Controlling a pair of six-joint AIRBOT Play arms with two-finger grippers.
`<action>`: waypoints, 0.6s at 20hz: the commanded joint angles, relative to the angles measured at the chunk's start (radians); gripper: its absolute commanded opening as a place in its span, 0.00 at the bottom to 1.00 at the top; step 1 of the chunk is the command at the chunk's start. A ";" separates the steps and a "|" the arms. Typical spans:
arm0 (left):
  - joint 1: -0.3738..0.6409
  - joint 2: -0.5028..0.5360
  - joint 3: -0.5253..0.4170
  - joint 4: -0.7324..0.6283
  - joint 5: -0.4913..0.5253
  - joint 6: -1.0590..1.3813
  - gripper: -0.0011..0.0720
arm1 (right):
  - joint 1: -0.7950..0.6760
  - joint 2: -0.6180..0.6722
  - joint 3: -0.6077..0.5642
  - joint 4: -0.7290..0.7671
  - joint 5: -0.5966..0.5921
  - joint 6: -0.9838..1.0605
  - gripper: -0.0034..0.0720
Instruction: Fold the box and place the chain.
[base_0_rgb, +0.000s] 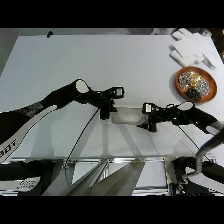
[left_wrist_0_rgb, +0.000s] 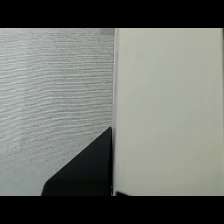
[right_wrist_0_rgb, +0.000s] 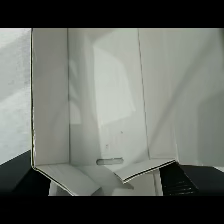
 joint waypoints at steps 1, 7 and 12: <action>0.000 0.000 0.001 0.000 0.000 0.000 0.03 | -0.001 -0.014 -0.001 0.021 0.003 -0.041 0.82; 0.000 0.000 0.001 0.000 0.000 0.000 0.03 | -0.001 -0.022 -0.001 0.021 -0.024 -0.040 0.70; 0.000 0.000 0.001 0.000 0.000 0.000 0.03 | -0.001 -0.024 -0.001 0.020 -0.034 -0.040 0.55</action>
